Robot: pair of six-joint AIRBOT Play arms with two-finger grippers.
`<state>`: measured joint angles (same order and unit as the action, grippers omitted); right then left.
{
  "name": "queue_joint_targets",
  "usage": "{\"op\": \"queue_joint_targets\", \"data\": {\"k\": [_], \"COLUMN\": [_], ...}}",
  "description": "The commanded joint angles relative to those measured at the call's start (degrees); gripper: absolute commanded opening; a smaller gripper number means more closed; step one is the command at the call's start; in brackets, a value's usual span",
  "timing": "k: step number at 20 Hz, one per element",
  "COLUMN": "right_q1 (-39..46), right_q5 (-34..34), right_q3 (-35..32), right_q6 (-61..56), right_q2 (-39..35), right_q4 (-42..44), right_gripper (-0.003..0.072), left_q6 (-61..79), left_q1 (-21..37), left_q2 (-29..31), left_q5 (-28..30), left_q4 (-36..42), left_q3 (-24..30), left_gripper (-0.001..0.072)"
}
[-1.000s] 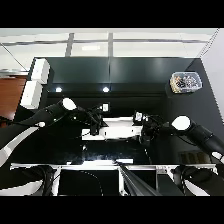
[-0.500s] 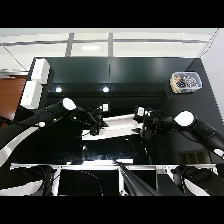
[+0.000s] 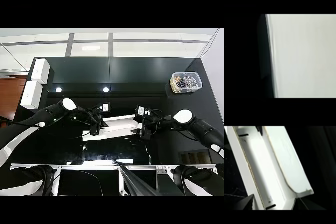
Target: Fold the box and place the chain.
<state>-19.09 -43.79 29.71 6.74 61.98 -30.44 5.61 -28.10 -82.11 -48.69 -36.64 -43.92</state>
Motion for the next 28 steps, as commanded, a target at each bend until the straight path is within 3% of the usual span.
{"op": "queue_joint_targets", "data": {"k": [1, 5, 10, 17, 28], "right_q1": [0.0, 0.0, 0.0, -4.3, -4.7], "right_q5": [-1.2, -5.3, -5.5, 1.1, 1.6], "right_q3": [0.0, -0.2, -3.7, -4.7, -4.7], "right_q6": [5.0, 5.1, 5.1, 7.3, 6.9], "right_q2": [1.5, 1.9, 1.9, 4.2, 4.2], "right_q4": [5.0, 4.9, 2.7, 2.3, 1.6], "right_gripper": [0.0616, 0.0616, 0.0616, 0.0616, 0.0616], "left_q6": [0.0, 0.0, 0.0, 0.0, 0.0], "left_q1": [0.0, 0.0, 0.0, 0.0, 0.0], "left_q2": [0.0, 0.0, 0.0, 0.0, 0.0], "left_q5": [0.0, 0.0, 0.0, 0.0, 0.0], "left_q4": [0.0, 0.0, 0.0, 0.0, 0.0], "left_q3": [-0.1, -0.1, -0.1, -0.1, -0.1], "left_gripper": [0.0026, 0.0026, 0.0025, 0.0026, 0.0026]}}
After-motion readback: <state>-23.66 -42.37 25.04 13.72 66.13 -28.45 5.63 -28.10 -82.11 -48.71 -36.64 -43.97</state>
